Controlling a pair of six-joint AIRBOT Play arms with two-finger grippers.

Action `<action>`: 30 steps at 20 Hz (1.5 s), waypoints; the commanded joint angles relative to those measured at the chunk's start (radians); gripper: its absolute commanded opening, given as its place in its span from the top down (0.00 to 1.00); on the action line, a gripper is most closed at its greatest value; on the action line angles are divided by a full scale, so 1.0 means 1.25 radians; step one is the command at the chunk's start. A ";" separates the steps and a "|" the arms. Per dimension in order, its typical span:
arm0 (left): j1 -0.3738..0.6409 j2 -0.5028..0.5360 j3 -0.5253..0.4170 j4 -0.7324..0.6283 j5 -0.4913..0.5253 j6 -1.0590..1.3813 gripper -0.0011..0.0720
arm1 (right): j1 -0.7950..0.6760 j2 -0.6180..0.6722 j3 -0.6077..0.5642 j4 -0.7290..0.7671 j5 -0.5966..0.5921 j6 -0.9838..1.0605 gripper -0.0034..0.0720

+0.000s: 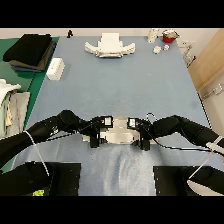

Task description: Fold the box.

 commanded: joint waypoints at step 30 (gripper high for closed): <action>0.292 0.107 -0.090 0.075 -0.179 -1.005 0.97 | 0.000 0.000 0.000 0.000 0.000 0.001 0.29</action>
